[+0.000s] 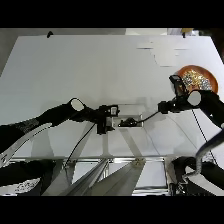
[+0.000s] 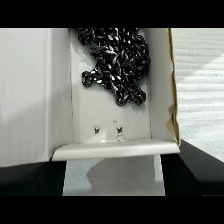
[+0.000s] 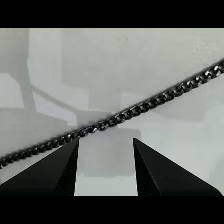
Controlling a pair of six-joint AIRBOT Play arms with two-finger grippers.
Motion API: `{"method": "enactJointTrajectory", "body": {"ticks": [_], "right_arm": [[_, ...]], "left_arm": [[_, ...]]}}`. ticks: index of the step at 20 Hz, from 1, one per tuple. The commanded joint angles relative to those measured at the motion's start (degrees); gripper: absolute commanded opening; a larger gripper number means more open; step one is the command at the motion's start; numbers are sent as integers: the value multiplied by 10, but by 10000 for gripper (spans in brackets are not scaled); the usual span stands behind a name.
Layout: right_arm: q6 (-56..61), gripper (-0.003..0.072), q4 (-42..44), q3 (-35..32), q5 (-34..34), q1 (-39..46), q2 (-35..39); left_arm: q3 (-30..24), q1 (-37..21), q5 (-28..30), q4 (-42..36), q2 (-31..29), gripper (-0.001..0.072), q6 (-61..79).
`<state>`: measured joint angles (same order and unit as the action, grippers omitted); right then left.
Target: Fold the box and place the chain.
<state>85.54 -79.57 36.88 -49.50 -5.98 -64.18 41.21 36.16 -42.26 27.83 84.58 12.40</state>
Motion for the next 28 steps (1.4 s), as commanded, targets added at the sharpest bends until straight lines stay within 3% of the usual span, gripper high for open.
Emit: {"method": "enactJointTrajectory", "body": {"ticks": [1,4,10,12,15,20,28], "right_arm": [[2,338,-2,-4,15,-23,-17],[2,338,-4,-4,11,-43,-56],[18,288,-17,-4,23,-49,-60],[19,124,-17,-4,20,-49,-60],[16,18,-16,-3,5,-49,-59],[7,18,-17,23,-80,-59,-12],[-14,18,-16,131,-210,-132,68]], "left_arm": [[0,0,0,0,0,209,0],[0,0,0,0,0,209,0],[0,0,0,0,0,209,0],[0,0,0,0,0,209,0],[0,0,0,0,0,209,0],[0,0,0,0,0,209,0],[0,0,0,0,0,209,0]]}}
